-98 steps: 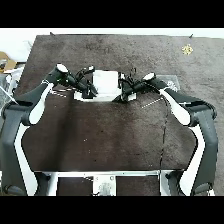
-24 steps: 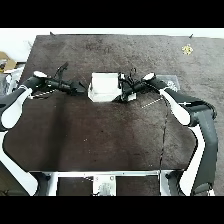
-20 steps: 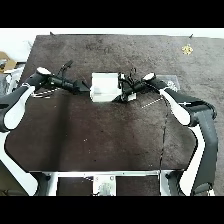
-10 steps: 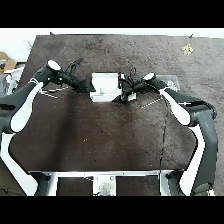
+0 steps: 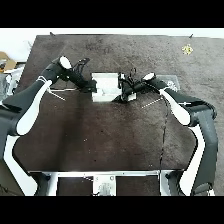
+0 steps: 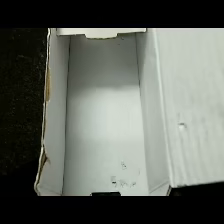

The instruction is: Fold the box and place the chain.

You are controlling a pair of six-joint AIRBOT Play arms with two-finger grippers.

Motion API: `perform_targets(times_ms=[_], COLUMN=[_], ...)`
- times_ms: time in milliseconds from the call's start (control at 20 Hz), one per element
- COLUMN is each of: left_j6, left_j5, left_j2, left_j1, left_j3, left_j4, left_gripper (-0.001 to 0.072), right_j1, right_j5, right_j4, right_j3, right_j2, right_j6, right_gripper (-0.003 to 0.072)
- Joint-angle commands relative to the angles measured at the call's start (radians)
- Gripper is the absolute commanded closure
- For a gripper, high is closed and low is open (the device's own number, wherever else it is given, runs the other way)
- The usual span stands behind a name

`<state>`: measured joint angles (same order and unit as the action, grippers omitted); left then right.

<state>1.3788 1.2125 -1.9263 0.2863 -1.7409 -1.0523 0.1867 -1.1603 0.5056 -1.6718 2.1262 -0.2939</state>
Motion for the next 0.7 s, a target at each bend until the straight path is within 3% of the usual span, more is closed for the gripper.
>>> perform_targets(times_ms=[0, 250, 400, 650], left_j6=[0.092, 0.201, 0.323, 0.509], left_j5=[-0.023, -0.048, -0.048, 0.085], left_j2=[0.0, 0.0, -0.001, -0.059], left_j1=[0.044, 0.089, 0.136, 0.21], left_j3=[-0.019, -0.019, -0.024, -0.143], left_j4=[-0.135, -0.244, -0.385, -0.607], left_gripper=[0.0368, 0.0368, 0.0368, 0.037], right_j1=[0.001, 0.001, 0.001, 0.001], right_j5=[0.0, 0.0, 0.0, 0.0], right_j4=[0.0, 0.0, 0.0, 0.0], right_j3=[0.0, 0.0, 0.0, 0.0], right_j2=[0.001, 0.001, 0.001, 0.001], right_j6=[0.0, 0.0, 0.0, 0.0], right_gripper=[0.0361, 0.0362, 0.0362, 0.0362])
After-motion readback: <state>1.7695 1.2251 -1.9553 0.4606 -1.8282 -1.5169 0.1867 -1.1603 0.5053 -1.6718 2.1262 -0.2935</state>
